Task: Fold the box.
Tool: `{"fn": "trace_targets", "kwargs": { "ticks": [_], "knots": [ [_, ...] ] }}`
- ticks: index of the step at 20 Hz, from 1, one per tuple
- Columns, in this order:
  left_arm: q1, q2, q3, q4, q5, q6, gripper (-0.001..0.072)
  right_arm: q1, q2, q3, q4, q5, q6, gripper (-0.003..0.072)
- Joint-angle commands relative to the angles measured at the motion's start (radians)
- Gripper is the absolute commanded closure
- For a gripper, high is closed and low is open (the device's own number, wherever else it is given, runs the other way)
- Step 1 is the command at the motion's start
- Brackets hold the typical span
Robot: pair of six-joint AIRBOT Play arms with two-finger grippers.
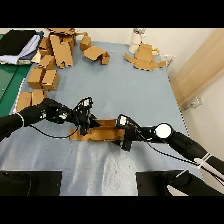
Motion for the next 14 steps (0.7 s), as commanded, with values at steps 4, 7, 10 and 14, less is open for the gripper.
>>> {"fn": "trace_targets", "kwargs": {
  "ticks": [4, 7, 10, 14],
  "knots": [
    [0.0, 0.0, 0.001, 0.0, 0.001, 0.0, 0.0697, 0.001, 0.042, 0.0, -0.117, 0.047, 0.001, -0.0021],
    [0.0, 0.0, 0.001, 0.0, 0.001, 0.0, 0.0697, 0.001, 0.035, 0.001, -0.113, 0.05, 0.001, -0.0022],
    [0.0, 0.0, 0.001, 0.0, 0.001, 0.0, 0.0697, 0.002, 0.066, 0.001, -0.065, 0.101, 0.001, -0.0022],
    [0.0, 0.0, 0.001, 0.0, 0.001, 0.0, 0.0697, 0.002, 0.098, 0.003, 0.009, 0.063, 0.0, -0.0022]
  ]
}}
